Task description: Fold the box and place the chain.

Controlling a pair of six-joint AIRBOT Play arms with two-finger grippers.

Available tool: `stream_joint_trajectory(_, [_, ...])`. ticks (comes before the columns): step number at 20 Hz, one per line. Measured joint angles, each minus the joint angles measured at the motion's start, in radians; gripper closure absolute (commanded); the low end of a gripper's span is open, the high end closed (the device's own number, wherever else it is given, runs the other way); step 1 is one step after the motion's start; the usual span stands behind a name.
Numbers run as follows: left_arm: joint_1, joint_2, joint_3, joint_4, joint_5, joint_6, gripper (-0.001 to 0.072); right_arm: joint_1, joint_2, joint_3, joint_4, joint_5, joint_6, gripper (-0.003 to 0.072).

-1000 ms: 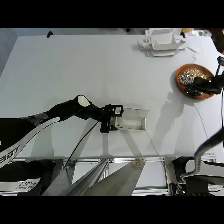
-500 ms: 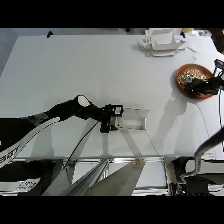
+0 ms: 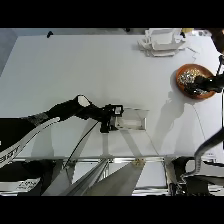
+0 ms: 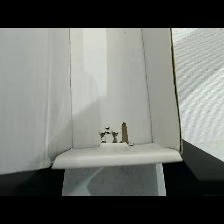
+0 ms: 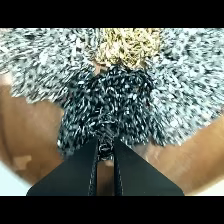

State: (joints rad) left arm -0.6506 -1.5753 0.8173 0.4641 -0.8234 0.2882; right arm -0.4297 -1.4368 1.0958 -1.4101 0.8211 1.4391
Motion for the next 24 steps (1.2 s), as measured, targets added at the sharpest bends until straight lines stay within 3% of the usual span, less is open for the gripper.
stream_joint_trajectory(11, [0.000,0.000,0.000,0.000,0.000,0.000,0.0562,0.000,0.347,0.000,0.050,0.237,-0.077,0.0670])
stream_joint_trajectory(20, [0.000,0.000,0.000,0.000,0.000,0.000,0.0562,0.000,0.794,0.001,0.371,0.486,-0.177,0.0669])
stream_joint_trajectory(24, [0.000,0.000,0.000,0.000,0.000,0.000,0.0562,0.016,0.917,0.001,0.519,0.562,-0.187,0.0670])
